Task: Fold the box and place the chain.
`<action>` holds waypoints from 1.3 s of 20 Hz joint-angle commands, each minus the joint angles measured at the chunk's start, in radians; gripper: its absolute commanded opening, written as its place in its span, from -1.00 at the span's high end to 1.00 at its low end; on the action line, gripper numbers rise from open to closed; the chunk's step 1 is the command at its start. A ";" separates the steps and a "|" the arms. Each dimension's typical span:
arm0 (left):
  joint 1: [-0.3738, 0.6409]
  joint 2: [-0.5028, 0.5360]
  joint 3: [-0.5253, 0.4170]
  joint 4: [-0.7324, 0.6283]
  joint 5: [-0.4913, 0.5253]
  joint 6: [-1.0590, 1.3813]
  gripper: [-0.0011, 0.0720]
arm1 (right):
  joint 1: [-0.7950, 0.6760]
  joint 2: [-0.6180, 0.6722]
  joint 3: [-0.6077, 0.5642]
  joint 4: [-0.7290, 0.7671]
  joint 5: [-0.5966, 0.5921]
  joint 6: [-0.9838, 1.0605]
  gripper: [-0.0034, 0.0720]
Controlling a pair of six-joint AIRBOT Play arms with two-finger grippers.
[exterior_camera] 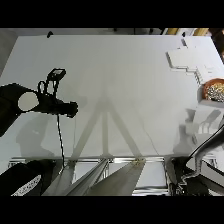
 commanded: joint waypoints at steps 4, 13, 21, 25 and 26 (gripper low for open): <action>0.000 0.001 0.000 0.001 0.000 0.000 -0.61 | 0.264 0.071 0.000 0.208 0.159 -0.009 0.86; 0.000 0.001 0.000 0.000 0.000 0.000 -0.61 | 0.666 0.421 -0.156 0.777 0.172 -0.026 0.86; 0.000 0.000 0.000 0.007 0.110 0.067 -0.61 | 0.900 0.484 -0.270 0.844 0.099 0.009 0.86; 0.000 -0.002 0.000 -0.018 0.239 0.068 -0.61 | 0.913 0.484 -0.270 0.845 0.073 0.009 0.86; 0.000 -0.002 0.000 -0.035 0.258 0.067 -0.61 | 0.913 0.484 -0.270 0.845 0.074 0.009 0.86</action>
